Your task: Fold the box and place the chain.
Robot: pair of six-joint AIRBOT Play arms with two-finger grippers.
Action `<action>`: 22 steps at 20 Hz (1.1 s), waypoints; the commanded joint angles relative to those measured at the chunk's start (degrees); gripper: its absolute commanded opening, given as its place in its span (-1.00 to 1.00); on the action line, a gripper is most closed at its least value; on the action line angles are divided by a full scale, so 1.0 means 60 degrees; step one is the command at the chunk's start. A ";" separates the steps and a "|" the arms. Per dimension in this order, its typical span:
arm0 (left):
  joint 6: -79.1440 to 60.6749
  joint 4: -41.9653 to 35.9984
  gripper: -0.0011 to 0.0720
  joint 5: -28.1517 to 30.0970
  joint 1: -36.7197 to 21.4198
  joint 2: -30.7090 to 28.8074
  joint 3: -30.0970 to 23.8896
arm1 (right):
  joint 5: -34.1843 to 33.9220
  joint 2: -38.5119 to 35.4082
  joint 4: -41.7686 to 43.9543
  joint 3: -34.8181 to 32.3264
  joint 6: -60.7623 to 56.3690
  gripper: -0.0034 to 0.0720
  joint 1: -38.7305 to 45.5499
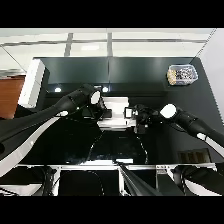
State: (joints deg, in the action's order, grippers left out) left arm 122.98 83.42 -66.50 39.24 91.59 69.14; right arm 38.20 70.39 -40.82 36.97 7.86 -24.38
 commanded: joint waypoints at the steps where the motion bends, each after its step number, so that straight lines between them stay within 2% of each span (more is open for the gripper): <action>1: -0.0044 0.0011 -0.90 0.0000 0.0007 0.0004 0.0004 | 0.0069 -0.0138 -0.0565 0.0004 -0.0029 0.95 -0.0004; 3: -0.0044 0.0011 -0.90 0.0004 0.0007 0.0004 0.0004 | 0.0138 -0.0138 -0.0565 0.0004 -0.0033 0.21 -0.0004; 4: -0.0044 0.0000 -0.90 0.0007 0.0007 0.0004 0.0004 | 0.0164 -0.0138 -0.0503 0.0004 -0.0117 0.14 -0.0004; 5: -0.0044 -0.0018 -0.90 0.0011 0.0007 0.0004 0.0004 | 0.0226 -0.0138 -0.0346 0.0004 -0.0200 -0.18 -0.0004; 6: -0.0044 -0.0018 -0.90 0.0007 0.0007 0.0004 0.0004 | 0.0248 -0.0131 -0.0066 0.0004 -0.0277 -0.23 -0.0007; 12: -0.0040 -0.0062 -0.89 0.0004 0.0007 0.0004 0.0004 | 0.0153 0.0484 0.3402 0.0000 -0.0273 -0.28 -0.0007; 19: -0.0040 -0.0095 -0.89 0.0004 0.0004 0.0004 0.0004 | 0.0208 0.0812 0.3377 -0.0004 -0.0353 -0.28 -0.0004; 20: -0.0040 -0.0091 -0.89 -0.0004 0.0004 0.0004 0.0004 | 0.0204 0.0816 0.3377 -0.0004 -0.0415 -0.14 -0.0007; 21: -0.0040 -0.0091 -0.89 -0.0011 -0.0007 0.0004 0.0004 | 0.0233 0.0816 0.3370 -0.0004 -0.0426 0.33 -0.0004; 22: -0.0040 -0.0091 -0.89 -0.0007 -0.0011 0.0004 0.0004 | 0.0262 0.0816 0.3289 -0.0004 -0.0430 0.28 -0.0004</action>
State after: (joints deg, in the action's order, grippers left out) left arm 122.54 83.00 -66.50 39.24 91.61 69.14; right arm 39.35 75.11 -21.17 36.99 5.87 -24.38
